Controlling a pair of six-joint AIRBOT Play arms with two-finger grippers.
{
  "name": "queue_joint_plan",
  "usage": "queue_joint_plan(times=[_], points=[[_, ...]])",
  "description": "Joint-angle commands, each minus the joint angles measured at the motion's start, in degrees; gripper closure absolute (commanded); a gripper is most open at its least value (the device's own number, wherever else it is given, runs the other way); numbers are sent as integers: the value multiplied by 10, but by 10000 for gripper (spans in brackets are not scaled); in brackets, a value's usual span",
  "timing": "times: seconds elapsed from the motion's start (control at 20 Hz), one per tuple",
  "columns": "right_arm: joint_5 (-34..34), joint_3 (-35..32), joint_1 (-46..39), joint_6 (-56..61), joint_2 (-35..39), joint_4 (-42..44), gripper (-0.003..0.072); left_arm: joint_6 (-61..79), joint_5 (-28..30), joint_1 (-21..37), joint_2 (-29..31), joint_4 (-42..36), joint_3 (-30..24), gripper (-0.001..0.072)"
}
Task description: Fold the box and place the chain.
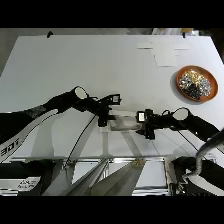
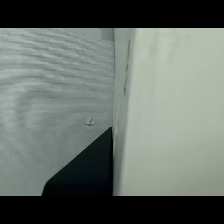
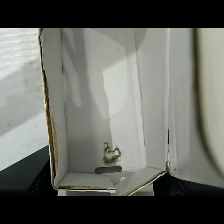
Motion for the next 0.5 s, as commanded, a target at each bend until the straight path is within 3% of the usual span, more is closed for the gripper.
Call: queue_joint_plan(times=[0.0, 0.3, 0.45], points=[[-6, 0, -14, -9, 0, -2, 232, 0, 0, 0, 0, 0, 0, 700], [-10, 0, -14, -46, -24, 1, 234, 0, 0, 0, 0, 0, 0, 700], [-10, 0, -14, -65, -34, 1, 284, 0, 0, 0, 0, 0, 0, 700]])
